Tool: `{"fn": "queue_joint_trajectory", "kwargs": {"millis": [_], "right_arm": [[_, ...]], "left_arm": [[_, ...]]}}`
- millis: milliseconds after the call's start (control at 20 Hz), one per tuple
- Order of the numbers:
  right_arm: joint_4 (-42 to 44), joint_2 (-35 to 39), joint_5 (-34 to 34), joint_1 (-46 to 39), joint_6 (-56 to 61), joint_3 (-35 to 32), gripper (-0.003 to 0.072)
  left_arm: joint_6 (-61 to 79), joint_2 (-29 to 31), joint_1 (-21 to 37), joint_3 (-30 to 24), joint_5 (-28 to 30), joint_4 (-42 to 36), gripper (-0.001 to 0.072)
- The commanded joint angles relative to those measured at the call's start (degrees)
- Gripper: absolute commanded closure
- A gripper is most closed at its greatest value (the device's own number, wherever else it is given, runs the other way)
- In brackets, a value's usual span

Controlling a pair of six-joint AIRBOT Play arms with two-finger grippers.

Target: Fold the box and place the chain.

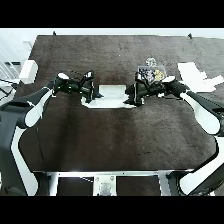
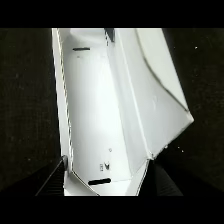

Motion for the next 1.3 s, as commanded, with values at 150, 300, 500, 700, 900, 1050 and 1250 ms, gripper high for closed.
{"fn": "queue_joint_trajectory", "kwargs": {"millis": [150, 300, 500, 700, 900, 1050, 1250], "right_arm": [[-1.25, -5.18, 3.50, 0.11, -0.68, 5.66, 0.0058], [-1.25, -5.66, 3.65, 0.28, -1.90, 6.05, 0.0058], [-1.25, -7.13, 3.63, 1.53, -2.54, 6.08, 0.0058], [-1.11, -7.93, 3.50, 2.21, -2.93, 6.56, 0.0058], [-1.22, -8.00, 3.45, 2.36, -2.86, 6.84, 0.0058], [-1.22, -8.55, 3.41, 2.47, -2.93, 6.84, 0.0058], [-1.18, -8.92, 3.52, 2.49, -2.97, 6.91, 0.0058]], "left_arm": [[0.00, -0.02, -0.02, 0.02, 0.02, -0.02, 0.0690], [0.00, -0.02, -0.02, 0.02, 0.02, -0.13, 0.0690], [0.00, -0.02, -0.02, 0.02, 0.04, -0.13, 0.0690], [0.00, -0.02, -0.02, 0.02, 0.02, -0.13, 0.0690], [0.00, -0.02, -0.02, 0.02, 0.02, -0.13, 0.0690], [0.00, -0.02, -0.02, 0.02, 0.02, -0.13, 0.0690], [0.00, -0.02, -0.02, 0.02, 0.02, -0.13, 0.0690]]}}
